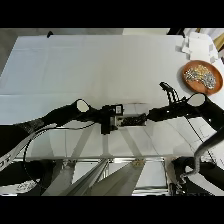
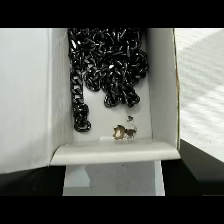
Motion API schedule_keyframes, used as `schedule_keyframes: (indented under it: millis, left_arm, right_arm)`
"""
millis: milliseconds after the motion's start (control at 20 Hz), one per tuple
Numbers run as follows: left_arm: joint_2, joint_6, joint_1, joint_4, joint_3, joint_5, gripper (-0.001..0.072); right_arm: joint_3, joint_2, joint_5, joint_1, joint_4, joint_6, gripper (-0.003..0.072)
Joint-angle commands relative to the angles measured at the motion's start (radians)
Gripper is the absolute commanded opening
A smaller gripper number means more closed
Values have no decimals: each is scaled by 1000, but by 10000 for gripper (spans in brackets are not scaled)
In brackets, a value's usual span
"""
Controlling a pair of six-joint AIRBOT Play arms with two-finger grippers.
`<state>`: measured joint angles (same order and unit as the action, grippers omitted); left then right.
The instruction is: Fold the box and place the chain.
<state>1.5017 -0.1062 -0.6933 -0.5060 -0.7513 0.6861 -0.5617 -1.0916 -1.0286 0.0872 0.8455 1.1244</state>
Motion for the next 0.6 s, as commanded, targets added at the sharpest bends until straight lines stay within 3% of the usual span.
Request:
schedule_keyframes:
  millis: [0,400,550]
  left_arm:
    - [-1,1,0,0,0,-1,275]
    - [-1,1,0,0,0,-1,275]
    - [-1,1,0,0,0,-1,275]
  right_arm:
    - [-1,37,-18,1,-13,-10,14]
    - [-1,126,-55,1,-26,-7,14]
    - [-2,130,-53,1,-41,-122,15]
